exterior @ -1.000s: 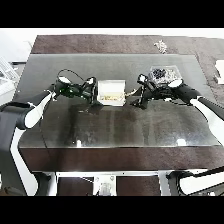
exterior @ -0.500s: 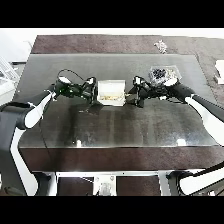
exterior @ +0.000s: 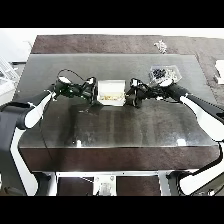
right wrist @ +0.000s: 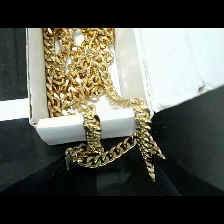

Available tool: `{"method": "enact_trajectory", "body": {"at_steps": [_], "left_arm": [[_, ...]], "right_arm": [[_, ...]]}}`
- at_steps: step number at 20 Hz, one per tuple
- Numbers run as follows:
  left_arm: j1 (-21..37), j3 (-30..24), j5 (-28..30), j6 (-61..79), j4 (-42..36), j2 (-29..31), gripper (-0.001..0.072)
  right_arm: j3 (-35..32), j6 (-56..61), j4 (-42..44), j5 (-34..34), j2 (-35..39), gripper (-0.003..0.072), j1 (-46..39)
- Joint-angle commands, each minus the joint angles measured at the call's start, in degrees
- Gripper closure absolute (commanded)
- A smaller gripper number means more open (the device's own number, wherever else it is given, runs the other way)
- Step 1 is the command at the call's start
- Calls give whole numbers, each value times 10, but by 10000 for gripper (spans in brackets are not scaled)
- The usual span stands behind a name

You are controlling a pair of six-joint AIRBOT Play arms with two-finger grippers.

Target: Fold the box and place the chain.

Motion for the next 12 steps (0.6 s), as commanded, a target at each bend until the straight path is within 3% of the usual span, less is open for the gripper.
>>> {"method": "enact_trajectory", "body": {"at_steps": [1, 11, 12], "left_arm": [[0, 0, 0, 0, 0, 0, 225], [0, 0, 0, 0, 0, 0, 225], [0, 0, 0, 0, 0, 0, 225]], "right_arm": [[3, -1, 0, 0, -9, 58, 3], [16, -1, 1, -67, -17, 59, 7], [22, 0, 1, -67, -19, 109, 7]]}}
